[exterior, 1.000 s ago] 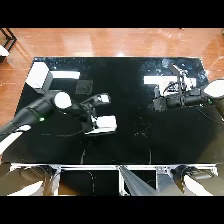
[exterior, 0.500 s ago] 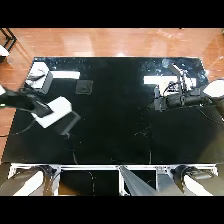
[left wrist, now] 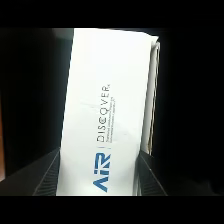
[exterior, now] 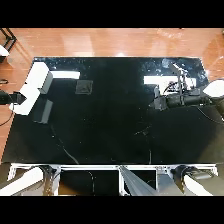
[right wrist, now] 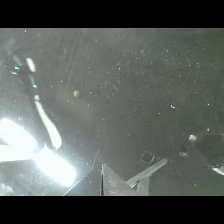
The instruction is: Fold the box and place the chain.
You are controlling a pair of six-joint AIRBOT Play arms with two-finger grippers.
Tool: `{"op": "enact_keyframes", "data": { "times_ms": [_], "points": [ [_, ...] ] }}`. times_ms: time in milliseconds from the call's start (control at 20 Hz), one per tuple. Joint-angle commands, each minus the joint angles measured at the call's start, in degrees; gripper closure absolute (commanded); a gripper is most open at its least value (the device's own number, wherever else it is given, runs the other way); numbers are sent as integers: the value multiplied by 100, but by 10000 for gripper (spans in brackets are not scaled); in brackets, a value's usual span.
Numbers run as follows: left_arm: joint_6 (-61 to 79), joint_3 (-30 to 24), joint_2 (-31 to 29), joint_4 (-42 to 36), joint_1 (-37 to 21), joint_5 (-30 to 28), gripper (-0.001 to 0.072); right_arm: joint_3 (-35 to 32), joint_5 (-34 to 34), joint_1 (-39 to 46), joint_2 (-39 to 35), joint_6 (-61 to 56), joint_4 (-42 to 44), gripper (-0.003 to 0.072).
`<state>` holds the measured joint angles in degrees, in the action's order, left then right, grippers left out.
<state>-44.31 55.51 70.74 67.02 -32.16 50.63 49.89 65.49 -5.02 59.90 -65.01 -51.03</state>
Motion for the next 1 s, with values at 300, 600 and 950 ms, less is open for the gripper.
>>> {"op": "enact_keyframes", "data": {
  "times_ms": [300,600,950],
  "points": [
    [-122,595,1080,-173,-13,-839,75,-2,-208,2,2,-232,0,667],
    [-1130,1268,66,-330,0,0,77,35,-227,35,0,-219,-4,666],
    [-2162,1399,-1364,-787,1257,1672,697,623,306,758,-1064,-1139,-1963,667]
  ]
}}
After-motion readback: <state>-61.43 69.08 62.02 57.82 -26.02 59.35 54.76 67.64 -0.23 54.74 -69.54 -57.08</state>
